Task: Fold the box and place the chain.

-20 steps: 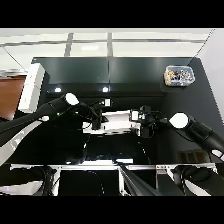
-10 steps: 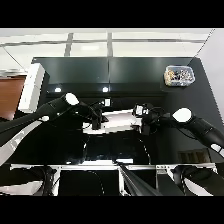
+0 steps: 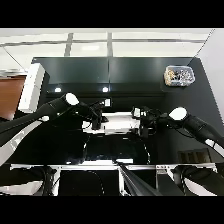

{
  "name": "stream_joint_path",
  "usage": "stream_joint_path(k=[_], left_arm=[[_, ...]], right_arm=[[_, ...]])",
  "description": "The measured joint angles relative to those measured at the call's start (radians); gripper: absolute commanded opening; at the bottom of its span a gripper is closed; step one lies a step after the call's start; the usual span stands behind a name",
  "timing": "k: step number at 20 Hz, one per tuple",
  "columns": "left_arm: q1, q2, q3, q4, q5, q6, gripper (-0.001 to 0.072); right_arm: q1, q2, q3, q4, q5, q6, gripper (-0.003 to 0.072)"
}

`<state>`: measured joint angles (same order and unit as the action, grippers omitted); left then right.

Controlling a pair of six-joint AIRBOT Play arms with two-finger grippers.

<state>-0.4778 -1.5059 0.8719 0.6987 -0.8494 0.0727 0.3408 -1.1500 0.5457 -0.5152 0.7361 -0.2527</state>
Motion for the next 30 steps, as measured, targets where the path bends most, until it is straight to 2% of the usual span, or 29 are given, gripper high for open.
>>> stream_joint_path(k=[12,30], left_arm=[[0.000,0.000,0.000,-0.003,-0.003,0.000,0.0025],[0.000,0.000,0.000,-0.005,0.000,-0.003,0.0025]], right_arm=[[0.000,-0.082,0.000,0.009,0.035,-0.084,0.0667],[0.011,-0.119,0.006,-0.049,0.000,0.006,0.0666]])
